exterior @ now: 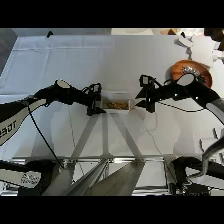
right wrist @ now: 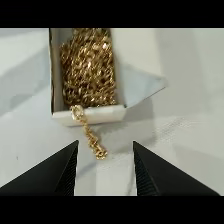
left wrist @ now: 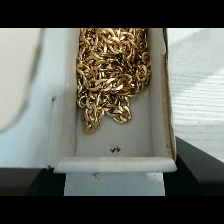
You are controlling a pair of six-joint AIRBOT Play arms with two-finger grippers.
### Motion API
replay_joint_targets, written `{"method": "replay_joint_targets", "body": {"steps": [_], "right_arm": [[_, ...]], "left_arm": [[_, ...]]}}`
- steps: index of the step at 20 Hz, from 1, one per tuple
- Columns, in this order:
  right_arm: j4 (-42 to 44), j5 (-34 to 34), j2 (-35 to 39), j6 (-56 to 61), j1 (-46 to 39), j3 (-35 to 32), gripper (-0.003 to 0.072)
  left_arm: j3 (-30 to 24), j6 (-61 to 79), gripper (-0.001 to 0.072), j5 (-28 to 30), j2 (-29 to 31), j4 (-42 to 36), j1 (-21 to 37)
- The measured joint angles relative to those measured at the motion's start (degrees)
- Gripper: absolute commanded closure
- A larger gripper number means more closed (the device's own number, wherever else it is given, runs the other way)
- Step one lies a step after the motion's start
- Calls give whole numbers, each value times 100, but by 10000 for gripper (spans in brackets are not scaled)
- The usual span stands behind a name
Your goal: Fold the box and place the chain.
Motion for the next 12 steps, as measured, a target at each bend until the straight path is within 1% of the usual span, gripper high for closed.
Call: {"method": "replay_joint_targets", "body": {"steps": [5, 6, 7, 8, 9, 11, 12], "right_arm": [[9, -109, -435, -551, 238, -50, 314], [15, -146, -533, -621, 267, -52, 327], [31, -170, -619, -669, 289, -52, 378], [33, -179, -702, -713, 302, -55, 412], [44, -188, -769, -739, 313, -55, 415], [68, -214, -876, -774, 330, -57, 462], [85, -221, -909, -785, 332, -57, 473]], "left_arm": [[0, 0, 384, 0, 0, 2, 0], [0, 0, 384, 0, 0, 2, 0], [0, 0, 384, -2, 0, 2, 0], [0, 2, 384, 0, 0, 2, 0], [0, 0, 384, -2, 0, 2, 0], [0, 0, 384, -2, 0, 2, 0], [0, 0, 384, -2, 0, 0, 0]]}}
